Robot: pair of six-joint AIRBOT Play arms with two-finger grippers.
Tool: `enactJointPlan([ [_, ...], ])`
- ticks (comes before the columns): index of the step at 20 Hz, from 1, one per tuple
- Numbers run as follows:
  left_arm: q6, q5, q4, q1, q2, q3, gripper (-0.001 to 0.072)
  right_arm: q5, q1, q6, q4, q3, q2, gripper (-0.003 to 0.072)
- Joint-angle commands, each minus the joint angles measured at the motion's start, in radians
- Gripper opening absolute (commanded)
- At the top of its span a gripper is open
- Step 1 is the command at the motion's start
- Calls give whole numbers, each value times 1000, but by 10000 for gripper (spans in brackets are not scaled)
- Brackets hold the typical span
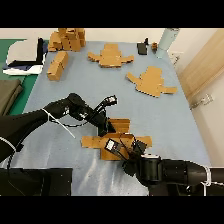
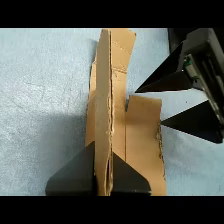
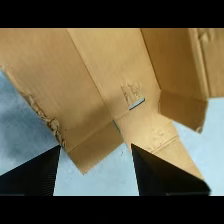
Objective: Fold the box.
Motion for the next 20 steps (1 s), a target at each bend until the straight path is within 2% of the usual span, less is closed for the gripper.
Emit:
enactJointPlan([
  [1,0,0,0,0,0,0,16,55,8,-1,-57,-1,-26,673],
  [6,0,0,0,0,1,0,16,81,8,12,-112,0,-35,673],
  [11,0,0,0,0,1,0,16,38,8,126,-178,18,29,673],
  [16,0,0,0,0,1,0,16,55,8,133,-206,18,37,673],
  [18,0,0,0,0,1,0,16,44,7,130,-232,16,37,720],
  [20,0,0,0,0,1,0,16,37,6,102,-252,16,39,720],
])
